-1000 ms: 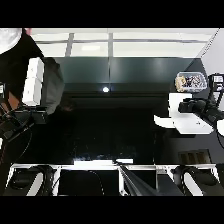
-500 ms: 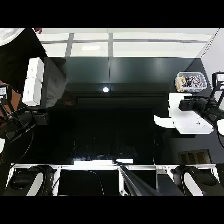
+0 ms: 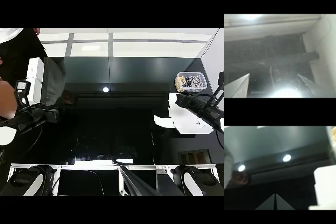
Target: Fold the box and place the chain.
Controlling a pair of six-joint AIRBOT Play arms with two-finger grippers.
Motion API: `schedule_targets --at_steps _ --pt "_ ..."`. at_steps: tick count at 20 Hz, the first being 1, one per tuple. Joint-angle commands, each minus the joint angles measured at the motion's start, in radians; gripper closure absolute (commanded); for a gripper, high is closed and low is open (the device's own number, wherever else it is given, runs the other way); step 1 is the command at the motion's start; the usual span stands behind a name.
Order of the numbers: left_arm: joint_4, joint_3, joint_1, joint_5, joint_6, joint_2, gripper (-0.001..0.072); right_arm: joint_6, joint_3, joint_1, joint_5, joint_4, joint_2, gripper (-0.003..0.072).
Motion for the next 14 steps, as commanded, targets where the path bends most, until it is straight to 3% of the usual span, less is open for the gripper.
schedule_targets --at_steps 1,2,8,10,13,14 --pt "0.03 0.017 -0.018 0.017 0.012 -0.062 -0.001 -0.002 -0.001 0.001 0.081 0.06 -0.001 0.0268" --pt "0.03 0.017 -0.018 0.02 0.012 -0.067 -0.0011 -0.008 0.0 0.001 0.071 0.064 -0.001 -0.0028" --pt "0.03 0.017 -0.018 0.046 0.019 -0.068 -0.0011 -0.127 0.028 0.0 0.113 0.023 -0.014 -0.0026" --pt "0.031 0.017 -0.018 0.043 0.019 -0.068 -0.001 -0.01 0.147 -0.019 0.16 -0.196 -0.09 -0.0026" --pt "0.03 0.017 -0.018 0.039 0.019 -0.068 -0.001 0.271 0.458 -0.132 0.296 -0.75 -0.308 -0.0019" --pt "0.031 0.017 -0.018 0.039 0.019 -0.068 -0.001 0.288 0.56 -0.195 0.342 -0.841 -0.386 -0.0019"
